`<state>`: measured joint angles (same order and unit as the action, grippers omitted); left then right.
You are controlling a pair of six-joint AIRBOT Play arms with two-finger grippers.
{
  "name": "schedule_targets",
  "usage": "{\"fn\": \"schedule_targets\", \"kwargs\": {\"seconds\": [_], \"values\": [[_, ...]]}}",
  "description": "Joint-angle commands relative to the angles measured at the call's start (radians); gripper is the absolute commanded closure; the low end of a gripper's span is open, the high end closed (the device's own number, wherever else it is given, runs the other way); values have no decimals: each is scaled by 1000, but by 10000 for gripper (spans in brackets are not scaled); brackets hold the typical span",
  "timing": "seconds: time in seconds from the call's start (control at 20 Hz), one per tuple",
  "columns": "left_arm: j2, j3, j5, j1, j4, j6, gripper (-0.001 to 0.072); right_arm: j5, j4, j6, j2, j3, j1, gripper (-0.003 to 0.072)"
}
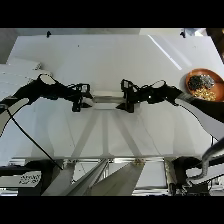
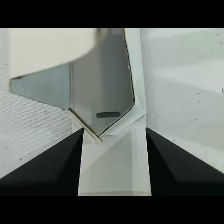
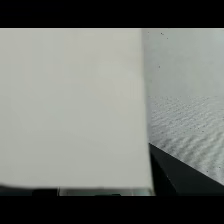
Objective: Fold the box and place the chain.
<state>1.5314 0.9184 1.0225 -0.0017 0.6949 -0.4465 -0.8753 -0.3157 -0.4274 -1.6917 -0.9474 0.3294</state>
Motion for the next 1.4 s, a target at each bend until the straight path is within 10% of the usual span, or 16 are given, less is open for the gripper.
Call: {"fn": "schedule_targets", "kwargs": {"seconds": [0.0,1.35], "values": [[0,0,18,3,-4,28,301,0,-2,0,0,-1,0,272],[-2,0,-42,0,-2,-123,503,0,-2,0,0,-1,0,272]]}}
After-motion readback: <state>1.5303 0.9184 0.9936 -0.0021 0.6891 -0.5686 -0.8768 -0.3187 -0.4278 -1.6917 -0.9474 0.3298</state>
